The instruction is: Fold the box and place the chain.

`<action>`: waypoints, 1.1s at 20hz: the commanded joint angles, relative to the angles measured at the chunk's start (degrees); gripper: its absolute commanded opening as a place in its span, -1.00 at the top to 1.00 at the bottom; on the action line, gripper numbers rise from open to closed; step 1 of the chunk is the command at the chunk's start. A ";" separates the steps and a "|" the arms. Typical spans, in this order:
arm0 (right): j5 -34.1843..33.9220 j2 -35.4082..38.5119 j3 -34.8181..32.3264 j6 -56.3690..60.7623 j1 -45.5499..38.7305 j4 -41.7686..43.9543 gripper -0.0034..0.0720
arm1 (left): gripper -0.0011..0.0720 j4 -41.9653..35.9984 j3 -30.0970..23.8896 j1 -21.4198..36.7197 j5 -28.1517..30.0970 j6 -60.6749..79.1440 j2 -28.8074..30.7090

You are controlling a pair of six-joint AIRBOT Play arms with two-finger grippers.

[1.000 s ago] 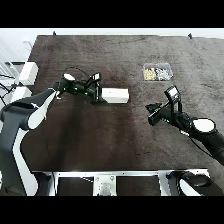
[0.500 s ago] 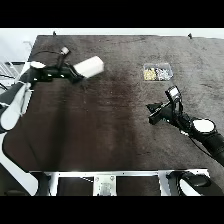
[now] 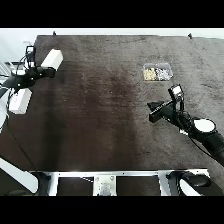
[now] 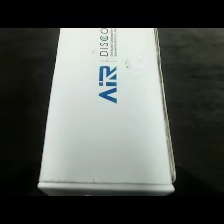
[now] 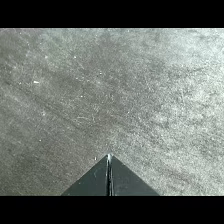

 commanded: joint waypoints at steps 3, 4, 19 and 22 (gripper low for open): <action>-0.22 -0.04 -0.02 0.00 -0.02 0.61 0.87 | 0.94 0.20 -5.68 0.46 10.80 -5.18 0.09; -0.28 -0.04 -0.02 0.00 -0.02 0.61 0.87 | 0.94 0.20 -6.36 0.46 11.39 -6.19 0.09; -2.75 -0.04 -0.02 -0.02 -0.02 0.57 0.10 | -0.42 0.85 -8.90 0.46 7.96 -6.01 0.11; -2.75 -0.04 -0.02 -0.02 -0.02 0.55 0.05 | -0.71 0.85 -8.90 0.46 6.51 -6.03 0.57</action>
